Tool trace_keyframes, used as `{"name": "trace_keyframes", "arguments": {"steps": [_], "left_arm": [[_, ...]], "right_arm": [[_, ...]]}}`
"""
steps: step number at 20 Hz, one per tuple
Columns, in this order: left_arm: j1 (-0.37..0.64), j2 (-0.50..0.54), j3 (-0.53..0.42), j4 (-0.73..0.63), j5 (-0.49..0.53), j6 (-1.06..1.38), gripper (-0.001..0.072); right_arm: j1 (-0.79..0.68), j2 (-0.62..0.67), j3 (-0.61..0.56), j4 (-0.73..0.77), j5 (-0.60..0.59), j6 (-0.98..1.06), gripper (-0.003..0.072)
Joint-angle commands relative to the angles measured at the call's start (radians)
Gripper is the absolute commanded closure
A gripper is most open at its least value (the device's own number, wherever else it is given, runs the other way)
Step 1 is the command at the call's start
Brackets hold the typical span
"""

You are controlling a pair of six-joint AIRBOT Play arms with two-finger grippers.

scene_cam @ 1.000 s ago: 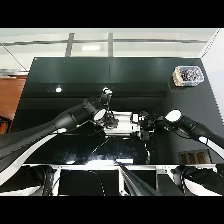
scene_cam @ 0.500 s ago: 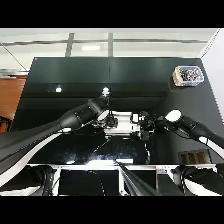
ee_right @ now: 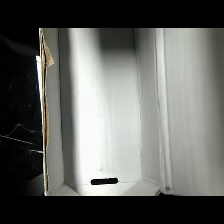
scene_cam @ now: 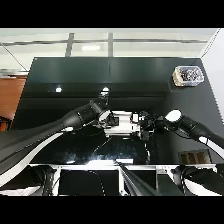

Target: Fold the box and place the chain.

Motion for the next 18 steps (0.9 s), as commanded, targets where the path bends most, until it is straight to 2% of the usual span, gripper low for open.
{"name": "trace_keyframes", "arguments": {"steps": [1, 2, 6, 7, 8, 9, 11, 12, 13, 14, 15, 18], "left_arm": [[-0.001, -0.01, 0.001, -0.002, -0.001, -0.006, 0.0595], [-0.001, -0.01, 0.002, -0.003, 0.0, -0.005, 0.0682], [-0.001, -0.01, 0.014, -0.006, -0.002, -0.005, 0.0675], [-0.001, -0.01, 0.021, -0.014, -0.003, -0.005, 0.0559], [0.0, -0.01, 0.032, -0.032, -0.01, -0.005, 0.0376], [-0.001, -0.01, 0.043, -0.032, -0.021, -0.005, 0.0332], [-0.001, -0.01, 0.05, -0.027, -0.027, -0.005, 0.0332], [0.0, -0.012, 0.05, -0.023, -0.032, -0.006, 0.0348], [0.0, -0.015, 0.05, -0.025, -0.034, -0.006, 0.045], [0.0, -0.019, 0.05, -0.024, -0.039, -0.006, 0.0624], [-0.001, -0.025, 0.05, -0.025, -0.043, -0.005, 0.0682], [-0.001, -0.032, 0.05, -0.024, -0.055, 0.005, 0.0682]], "right_arm": [[0.0, 0.0, 0.0, 0.0, 0.0, 0.0, 0.0342], [0.0, 0.0, 0.0, 0.0, 0.0, 0.0, 0.0342], [0.0, 0.0, 0.0, 0.0, 0.0, 0.0, 0.0341], [0.0, 0.0, 0.0, 0.0, 0.0, 0.0, 0.0342], [0.0, 0.0, 0.0, 0.0, 0.0, 0.0, 0.0342], [0.0, 0.0, 0.0, 0.0, 0.0, 0.0, 0.0342], [0.0, 0.0, 0.0, 0.0, 0.0, 0.0, 0.0342], [0.0, 0.0, 0.0, 0.0, 0.0, 0.0, 0.0342], [0.0, 0.0, 0.0, 0.0, 0.0, 0.0, 0.0342], [0.0, 0.0, 0.0, 0.001, 0.0, 0.0, 0.0342], [0.0, 0.0, 0.0, 0.001, 0.0, 0.0, 0.0342], [0.0, 0.0, 0.0, 0.001, 0.001, 0.0, 0.0342]]}}
